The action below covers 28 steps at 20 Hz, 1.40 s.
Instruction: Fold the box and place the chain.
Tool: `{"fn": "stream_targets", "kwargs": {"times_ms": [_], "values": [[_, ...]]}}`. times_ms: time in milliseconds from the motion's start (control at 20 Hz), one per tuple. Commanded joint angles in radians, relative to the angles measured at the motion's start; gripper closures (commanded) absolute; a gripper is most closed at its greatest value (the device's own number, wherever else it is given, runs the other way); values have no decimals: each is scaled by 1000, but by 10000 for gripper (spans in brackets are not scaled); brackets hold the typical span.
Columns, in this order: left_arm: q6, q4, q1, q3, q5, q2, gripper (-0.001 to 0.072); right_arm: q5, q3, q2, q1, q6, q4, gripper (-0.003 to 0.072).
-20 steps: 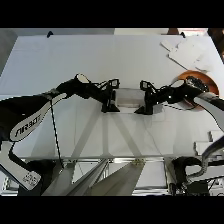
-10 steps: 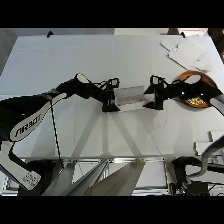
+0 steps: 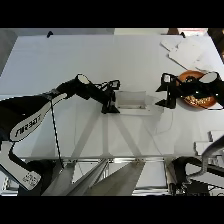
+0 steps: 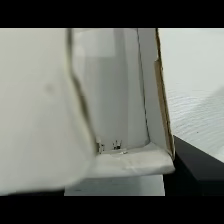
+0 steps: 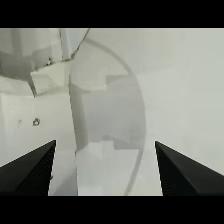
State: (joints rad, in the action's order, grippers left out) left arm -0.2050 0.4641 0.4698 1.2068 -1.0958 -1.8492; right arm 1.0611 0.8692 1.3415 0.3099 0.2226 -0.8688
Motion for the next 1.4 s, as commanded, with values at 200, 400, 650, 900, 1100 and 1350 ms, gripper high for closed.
{"fn": "stream_targets", "kwargs": {"times_ms": [200, 400, 650, 900, 1100, 1350], "values": [[35, 6, -4, 1, 60, 4, 375, -299, 0, -11, 23, -531, -148, 49], [38, 97, -5, 1, 60, 27, 375, -378, 0, -11, 23, -803, -370, 49], [95, 166, -7, 1, 61, 32, 375, -475, 0, -11, 23, -1145, -531, 49], [95, 165, -7, 1, 60, 32, 375, -473, 3, -11, 30, -1509, -758, 49], [95, 165, -7, 1, 60, 32, 375, -335, 51, -11, 148, -1663, -787, 48], [95, 165, -7, 1, 60, 32, 375, -251, 60, -7, 322, -1661, -752, 45]]}}
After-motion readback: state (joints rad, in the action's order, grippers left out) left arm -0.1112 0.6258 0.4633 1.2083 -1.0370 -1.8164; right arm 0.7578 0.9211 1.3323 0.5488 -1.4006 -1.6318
